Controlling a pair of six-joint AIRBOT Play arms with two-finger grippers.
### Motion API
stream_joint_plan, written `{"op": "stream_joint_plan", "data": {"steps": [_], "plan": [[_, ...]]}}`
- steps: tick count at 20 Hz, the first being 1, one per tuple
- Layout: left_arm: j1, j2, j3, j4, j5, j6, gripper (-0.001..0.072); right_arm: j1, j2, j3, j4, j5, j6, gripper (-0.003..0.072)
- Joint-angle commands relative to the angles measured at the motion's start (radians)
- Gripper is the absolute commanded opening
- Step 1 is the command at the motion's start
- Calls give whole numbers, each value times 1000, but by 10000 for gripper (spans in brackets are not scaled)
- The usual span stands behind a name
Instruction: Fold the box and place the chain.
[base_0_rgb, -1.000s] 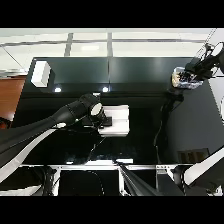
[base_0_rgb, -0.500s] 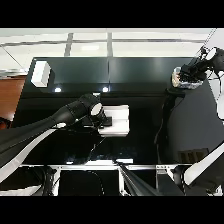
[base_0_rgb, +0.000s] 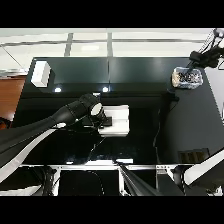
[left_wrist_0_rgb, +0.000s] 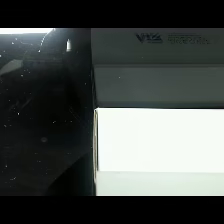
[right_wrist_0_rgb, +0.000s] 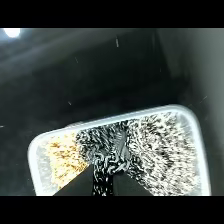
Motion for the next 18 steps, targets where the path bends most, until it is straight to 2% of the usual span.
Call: {"op": "stream_joint_plan", "data": {"steps": [1,7,14,18], "plan": [[1,1,0,0,0,0,29,1,93,21,-3,11,-50,11],[1,1,0,0,1,0,29,1,286,21,30,22,-93,10],[1,1,0,0,1,0,28,4,536,21,175,66,-112,10],[1,1,0,0,1,0,29,4,666,21,310,90,-127,10]]}}
